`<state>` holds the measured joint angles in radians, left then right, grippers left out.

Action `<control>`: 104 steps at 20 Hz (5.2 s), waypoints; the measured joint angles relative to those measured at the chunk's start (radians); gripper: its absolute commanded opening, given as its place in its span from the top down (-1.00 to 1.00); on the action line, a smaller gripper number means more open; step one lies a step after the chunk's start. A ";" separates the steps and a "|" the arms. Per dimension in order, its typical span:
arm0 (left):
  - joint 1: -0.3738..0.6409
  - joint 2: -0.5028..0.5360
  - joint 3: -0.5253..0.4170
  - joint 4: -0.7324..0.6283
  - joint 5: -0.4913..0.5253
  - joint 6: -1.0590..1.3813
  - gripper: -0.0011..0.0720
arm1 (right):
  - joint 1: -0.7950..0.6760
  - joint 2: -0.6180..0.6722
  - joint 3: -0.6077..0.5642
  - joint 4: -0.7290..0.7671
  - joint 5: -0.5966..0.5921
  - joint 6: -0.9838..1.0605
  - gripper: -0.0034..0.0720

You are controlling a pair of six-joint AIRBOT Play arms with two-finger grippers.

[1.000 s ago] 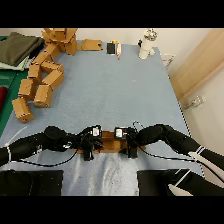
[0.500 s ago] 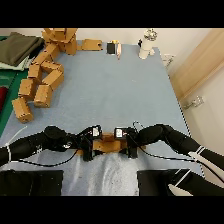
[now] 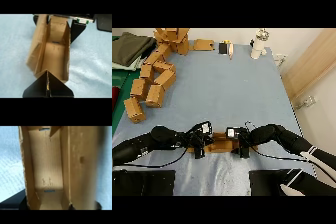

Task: Fold the box.

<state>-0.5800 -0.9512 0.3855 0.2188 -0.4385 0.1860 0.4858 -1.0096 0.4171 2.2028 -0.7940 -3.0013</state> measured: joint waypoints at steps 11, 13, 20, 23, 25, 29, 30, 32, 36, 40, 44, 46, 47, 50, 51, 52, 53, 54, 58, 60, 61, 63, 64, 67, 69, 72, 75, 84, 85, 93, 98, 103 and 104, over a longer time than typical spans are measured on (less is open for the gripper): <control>0.096 0.336 -0.001 0.965 -0.280 -1.406 0.94 | 0.000 0.000 0.000 0.000 0.000 -0.001 -0.43; 0.199 0.332 -0.001 1.036 -0.344 -1.592 0.94 | 0.000 0.000 0.000 0.000 0.000 -0.001 -0.43; 0.508 0.134 -0.001 0.782 -0.487 -1.539 0.94 | 0.000 0.000 0.000 0.000 0.000 -0.001 -0.43; 0.528 0.029 -0.001 0.638 -0.516 -1.450 0.94 | 0.000 0.000 0.000 0.000 0.000 -0.001 -0.43; 0.515 -0.009 -0.001 0.564 -0.519 -1.407 0.94 | 0.000 0.000 0.000 0.000 0.000 -0.001 -0.43; 0.484 -0.040 -0.006 0.482 -0.509 -1.368 0.94 | 0.000 0.000 0.000 0.000 0.000 -0.001 -0.43; 0.479 -0.043 -0.006 0.464 -0.503 -1.361 0.94 | 0.000 0.000 0.000 0.000 0.000 -0.001 -0.43; 0.473 -0.047 -0.008 0.418 -0.506 -1.334 0.94 | 0.000 0.000 0.000 0.000 0.000 -0.001 -0.43; 0.468 -0.051 -0.014 0.325 -0.513 -1.278 0.94 | 0.000 0.000 0.000 0.000 0.000 -0.001 -0.43; 0.448 -0.074 -0.038 0.257 -0.495 -1.224 0.94 | 0.000 0.000 0.000 0.000 0.000 -0.001 -0.43; 0.355 -0.107 -0.039 0.172 -0.439 -1.159 0.94 | 0.000 0.000 0.000 0.000 0.000 -0.001 -0.43; 0.311 -0.113 -0.027 0.151 -0.410 -1.145 0.94 | 0.000 0.000 0.000 0.000 0.000 -0.001 -0.43; 0.295 -0.116 -0.021 0.145 -0.404 -1.139 0.94 | 0.000 0.000 0.000 0.000 0.000 -0.001 -0.43; 0.271 -0.119 -0.006 0.135 -0.390 -1.141 0.94 | 0.000 0.000 0.000 0.000 0.000 -0.001 -0.43; 0.266 -0.119 -0.001 0.133 -0.388 -1.142 0.94 | 0.000 0.000 0.000 0.000 0.000 -0.001 -0.43; 0.263 -0.120 0.006 0.132 -0.386 -1.144 0.94 | 0.000 0.000 0.000 0.000 0.000 -0.001 -0.43; 0.261 -0.121 0.014 0.131 -0.383 -1.147 0.94 | 0.000 0.000 0.000 0.000 0.000 -0.001 -0.43; 0.259 -0.121 0.024 0.131 -0.385 -1.147 0.94 | 0.000 0.000 0.000 0.000 0.000 -0.001 -0.43; 0.256 -0.121 0.056 0.133 -0.384 -1.169 0.93 | 0.000 0.000 0.000 0.000 0.000 -0.001 -0.43; 0.256 -0.121 0.063 0.144 -0.384 -1.174 0.93 | 0.000 0.000 0.000 0.000 0.000 -0.001 -0.43; 0.256 -0.121 0.065 0.152 -0.383 -1.175 0.93 | 0.000 0.000 0.000 0.000 0.000 -0.001 -0.43; 0.256 -0.121 0.068 0.159 -0.382 -1.178 0.93 | 0.000 0.000 0.000 0.000 0.000 -0.001 -0.43; 0.260 -0.121 0.069 0.163 -0.383 -1.179 0.93 | 0.000 0.000 0.000 0.000 0.000 -0.001 -0.43; 0.264 -0.121 0.069 0.166 -0.386 -1.181 0.03 | 0.000 0.000 0.000 0.000 0.000 -0.001 -0.43; 0.266 -0.121 0.070 0.161 -0.391 -1.182 0.03 | 0.000 0.000 0.000 0.000 0.000 -0.001 -0.43; 0.268 -0.121 0.070 0.153 -0.397 -1.184 0.03 | 0.000 0.000 0.000 0.000 0.000 -0.001 -0.43; 0.269 -0.121 0.074 0.155 -0.401 -1.185 0.03 | 0.000 0.000 0.000 0.000 0.000 -0.001 -0.43; 0.341 -0.121 0.114 0.224 -0.488 -1.220 -0.05 | 0.000 0.000 0.000 0.000 0.000 -0.001 -0.43; 0.343 -0.121 0.116 0.226 -0.503 -1.220 -0.05 | 0.000 0.000 0.000 0.000 0.000 -0.001 -0.43; 0.343 -0.121 0.118 0.196 -0.573 -1.163 -0.56 | 0.000 0.000 0.000 0.000 0.000 -0.001 -0.43; 0.303 -0.131 0.119 0.189 -0.563 -1.148 -0.56 | 0.000 0.000 0.000 0.000 0.000 -0.002 -0.43; 0.267 -0.153 0.119 0.180 -0.529 -1.146 -0.56 | 0.000 0.000 0.000 0.000 0.000 -0.001 -0.43; 0.264 -0.154 0.119 0.177 -0.526 -1.145 -0.57 | 0.000 0.000 0.000 0.000 0.000 -0.001 -0.43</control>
<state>-0.3161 -1.1057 0.5041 0.3962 -0.9649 -0.9588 0.4858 -1.0096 0.4171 2.2024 -0.7944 -3.0024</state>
